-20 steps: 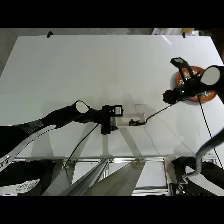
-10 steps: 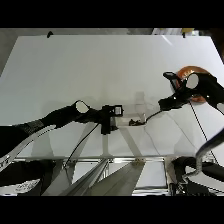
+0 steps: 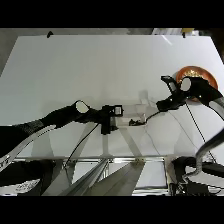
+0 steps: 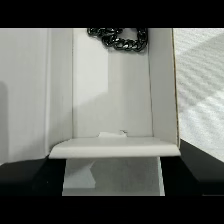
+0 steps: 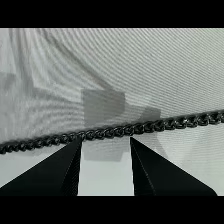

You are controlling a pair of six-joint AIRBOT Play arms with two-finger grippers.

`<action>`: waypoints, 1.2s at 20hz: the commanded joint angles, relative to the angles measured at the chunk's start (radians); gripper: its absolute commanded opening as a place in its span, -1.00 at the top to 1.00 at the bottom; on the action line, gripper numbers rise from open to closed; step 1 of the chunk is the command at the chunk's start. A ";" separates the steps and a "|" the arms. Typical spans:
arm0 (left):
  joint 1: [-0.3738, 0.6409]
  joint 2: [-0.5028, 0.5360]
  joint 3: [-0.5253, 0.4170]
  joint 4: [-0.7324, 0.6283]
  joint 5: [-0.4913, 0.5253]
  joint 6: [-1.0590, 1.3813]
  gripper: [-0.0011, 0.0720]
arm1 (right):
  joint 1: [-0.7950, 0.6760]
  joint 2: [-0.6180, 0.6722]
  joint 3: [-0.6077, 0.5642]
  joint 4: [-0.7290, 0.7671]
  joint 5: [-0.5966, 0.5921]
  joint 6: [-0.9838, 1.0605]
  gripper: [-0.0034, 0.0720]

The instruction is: Fold the box and place the chain.

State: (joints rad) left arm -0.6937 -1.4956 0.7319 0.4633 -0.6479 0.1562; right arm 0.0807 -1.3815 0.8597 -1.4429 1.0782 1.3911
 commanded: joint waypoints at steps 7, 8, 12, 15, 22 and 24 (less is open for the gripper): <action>0.000 0.001 0.000 0.000 0.000 0.000 0.23 | 0.000 -0.032 -0.013 0.000 0.023 0.025 0.76; 0.000 0.001 0.000 0.000 0.000 0.000 0.23 | 0.006 -0.023 -0.013 -0.003 0.030 0.021 0.88; 0.000 0.001 0.000 0.000 0.000 0.000 0.23 | 0.056 0.065 -0.013 -0.021 0.041 0.015 0.88; 0.000 0.001 0.000 0.000 0.000 0.000 0.23 | 0.108 0.156 -0.013 -0.016 0.063 0.015 0.88; 0.000 0.001 0.000 0.000 -0.003 0.000 0.23 | 0.240 0.431 -0.013 0.260 0.104 -0.038 0.88; 0.000 0.001 0.000 0.000 -0.003 0.000 0.23 | 0.244 0.476 -0.013 0.496 0.091 -0.124 0.88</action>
State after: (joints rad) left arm -0.6937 -1.4956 0.7319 0.4633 -0.6483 0.1558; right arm 0.2993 -0.9863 0.8455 -1.2221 1.1732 1.3556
